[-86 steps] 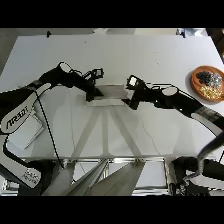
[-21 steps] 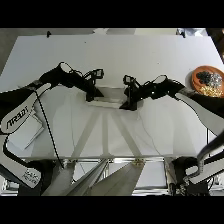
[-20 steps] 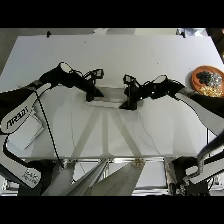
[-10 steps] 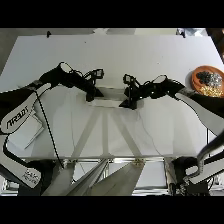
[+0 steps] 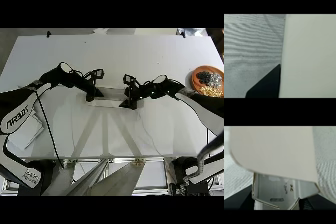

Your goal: Fold the box and place the chain.

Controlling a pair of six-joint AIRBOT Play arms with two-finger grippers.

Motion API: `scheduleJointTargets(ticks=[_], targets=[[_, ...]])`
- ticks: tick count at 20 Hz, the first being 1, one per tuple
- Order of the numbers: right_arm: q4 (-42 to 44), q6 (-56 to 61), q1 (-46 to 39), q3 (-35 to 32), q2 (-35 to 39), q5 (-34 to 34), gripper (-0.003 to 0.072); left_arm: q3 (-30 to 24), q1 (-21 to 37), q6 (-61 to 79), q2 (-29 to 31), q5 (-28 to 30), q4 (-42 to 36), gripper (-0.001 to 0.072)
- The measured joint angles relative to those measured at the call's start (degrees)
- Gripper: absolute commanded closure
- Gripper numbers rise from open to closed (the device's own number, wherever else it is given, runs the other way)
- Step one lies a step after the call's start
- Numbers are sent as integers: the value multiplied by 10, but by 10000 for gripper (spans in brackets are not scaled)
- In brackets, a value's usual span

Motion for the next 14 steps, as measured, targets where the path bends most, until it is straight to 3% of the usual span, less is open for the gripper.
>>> scheduleJointTargets(ticks=[11, 13, 14], targets=[[-1, 0, 0, 0, 0, 0, 319, 0, 0, 0, 0, 0, 0, 686], [-2, 0, 0, 0, 0, 1, 319, 0, 0, -2, 0, 2, 2, 596], [-3, 0, 0, 0, 0, 3, 319, 0, 0, -2, -1, 4, 5, 510]])
